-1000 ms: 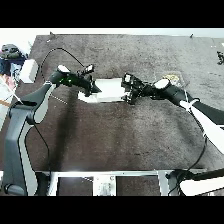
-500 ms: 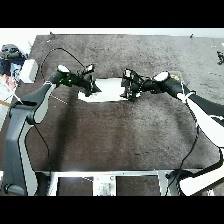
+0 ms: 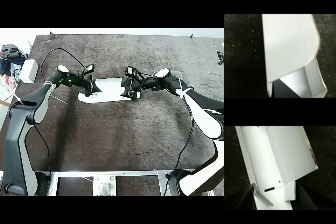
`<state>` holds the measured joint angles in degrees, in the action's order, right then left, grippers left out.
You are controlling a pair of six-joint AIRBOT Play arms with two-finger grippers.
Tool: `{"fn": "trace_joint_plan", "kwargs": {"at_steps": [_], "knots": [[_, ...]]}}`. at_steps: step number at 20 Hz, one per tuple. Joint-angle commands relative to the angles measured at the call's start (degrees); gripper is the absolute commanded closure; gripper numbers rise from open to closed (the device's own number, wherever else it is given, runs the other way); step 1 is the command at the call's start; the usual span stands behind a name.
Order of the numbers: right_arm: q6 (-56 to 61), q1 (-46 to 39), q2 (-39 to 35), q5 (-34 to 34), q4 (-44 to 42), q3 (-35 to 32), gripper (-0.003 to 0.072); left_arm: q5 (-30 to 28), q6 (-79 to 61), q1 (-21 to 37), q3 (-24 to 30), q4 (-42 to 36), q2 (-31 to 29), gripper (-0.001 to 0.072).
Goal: Fold the box and place the chain.
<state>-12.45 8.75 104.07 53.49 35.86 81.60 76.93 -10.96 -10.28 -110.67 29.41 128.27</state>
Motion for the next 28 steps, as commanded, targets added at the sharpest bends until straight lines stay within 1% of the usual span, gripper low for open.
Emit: {"fn": "trace_joint_plan", "kwargs": {"at_steps": [1,9,13,18,28], "knots": [[-0.37,-0.11,2.54,4.87,-0.09,3.06,0.0063,0.07,0.0,-0.02,0.02,0.04,0.02,0.0697],[-0.83,0.22,10.03,13.11,-0.74,10.45,0.0064,0.04,0.0,-0.02,0.02,0.04,0.02,0.0696],[-0.79,0.22,13.11,14.67,-1.75,13.05,0.0064,0.07,0.0,-0.02,0.02,0.04,0.02,0.0697],[-0.33,0.22,15.21,14.73,-1.68,14.23,0.0065,0.04,0.0,-0.02,0.02,0.04,0.02,0.0697],[-0.37,0.24,15.61,14.64,-1.31,14.23,0.0075,0.04,0.0,-0.02,0.02,0.04,0.02,0.0697]]}}
